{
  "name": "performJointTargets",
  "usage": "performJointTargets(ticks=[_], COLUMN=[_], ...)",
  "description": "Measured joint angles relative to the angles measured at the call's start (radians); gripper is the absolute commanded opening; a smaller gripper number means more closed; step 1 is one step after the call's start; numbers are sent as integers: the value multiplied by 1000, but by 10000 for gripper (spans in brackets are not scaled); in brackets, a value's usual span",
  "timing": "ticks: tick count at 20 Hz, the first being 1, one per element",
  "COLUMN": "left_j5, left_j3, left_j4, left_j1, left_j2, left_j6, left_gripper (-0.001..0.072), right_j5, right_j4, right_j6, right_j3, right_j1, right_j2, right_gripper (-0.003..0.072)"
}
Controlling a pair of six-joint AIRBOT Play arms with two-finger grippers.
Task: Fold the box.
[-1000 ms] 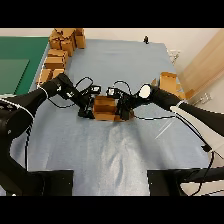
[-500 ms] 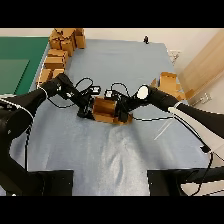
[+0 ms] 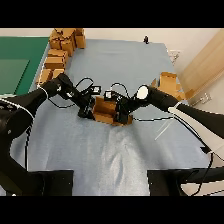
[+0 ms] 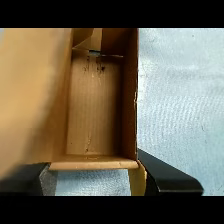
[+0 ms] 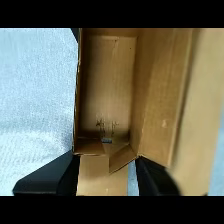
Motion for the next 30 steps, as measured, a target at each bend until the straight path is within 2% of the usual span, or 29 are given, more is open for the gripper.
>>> performJointTargets(ticks=[6,7,12,15,16,17,19,20,21,28,29,30], left_j5=[23,16,6,3,2,1,2,2,2,2,2,1], left_j3=[0,0,0,0,0,0,0,0,0,0,0,0], left_j4=[-5,-4,0,2,2,2,2,2,2,3,3,3], left_j1=[-1,-1,-1,-1,-1,-1,-1,-1,-1,-1,-1,-1], left_j2=[0,0,0,0,0,0,0,0,0,0,0,0], left_j6=[-6,-6,-2,-2,-2,-1,0,0,0,0,0,1], left_gripper=[199,199,199,199,199,199,199,199,199,199,199,199], right_j5=[16,14,6,5,5,5,4,3,-2,-48,-51,-53], right_j4=[-103,-119,-147,-165,-167,-171,-169,-163,-159,-109,-97,-80], right_j6=[108,117,142,163,166,170,173,174,176,147,135,124], right_j3=[-1,0,-1,-1,-1,-1,-1,-1,-1,-1,-1,-1], right_j1=[2,0,0,0,0,0,0,1,3,8,8,9], right_j2=[27,32,40,41,41,41,41,41,41,37,36,34], right_gripper=[495,542,537,502,384,327,327,287,281,264,225,225])
